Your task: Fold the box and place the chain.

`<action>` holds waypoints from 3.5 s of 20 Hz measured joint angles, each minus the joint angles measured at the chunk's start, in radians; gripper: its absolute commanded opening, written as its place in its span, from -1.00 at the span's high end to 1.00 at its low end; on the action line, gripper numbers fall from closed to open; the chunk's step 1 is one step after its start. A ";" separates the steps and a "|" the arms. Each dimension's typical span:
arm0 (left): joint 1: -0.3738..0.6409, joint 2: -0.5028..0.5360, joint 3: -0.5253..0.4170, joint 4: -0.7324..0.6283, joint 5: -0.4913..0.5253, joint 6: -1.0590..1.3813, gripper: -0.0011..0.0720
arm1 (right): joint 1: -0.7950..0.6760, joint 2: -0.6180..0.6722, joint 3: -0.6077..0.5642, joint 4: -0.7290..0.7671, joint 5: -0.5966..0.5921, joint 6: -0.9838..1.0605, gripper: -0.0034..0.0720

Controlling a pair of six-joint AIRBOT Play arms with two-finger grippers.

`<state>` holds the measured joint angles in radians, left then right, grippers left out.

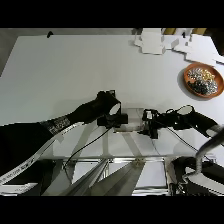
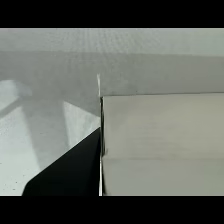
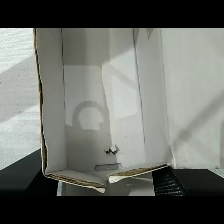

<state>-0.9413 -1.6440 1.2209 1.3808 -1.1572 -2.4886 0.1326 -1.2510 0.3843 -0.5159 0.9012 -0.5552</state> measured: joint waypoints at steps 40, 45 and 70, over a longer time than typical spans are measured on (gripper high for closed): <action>0.022 0.035 0.000 0.007 -0.076 0.089 -0.27 | 0.000 0.000 0.000 0.000 0.000 0.000 0.07; 0.042 0.116 0.000 0.006 -0.108 0.204 -0.27 | 0.000 0.000 0.000 0.000 0.000 0.000 0.07; 0.393 0.480 -0.537 -0.446 0.224 2.380 -0.92 | 0.000 0.000 0.000 0.000 0.000 0.000 0.07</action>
<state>-0.5488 -1.1641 0.6842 0.9344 -0.9333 -0.1081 0.1326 -1.2510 0.3843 -0.5163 0.9009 -0.5556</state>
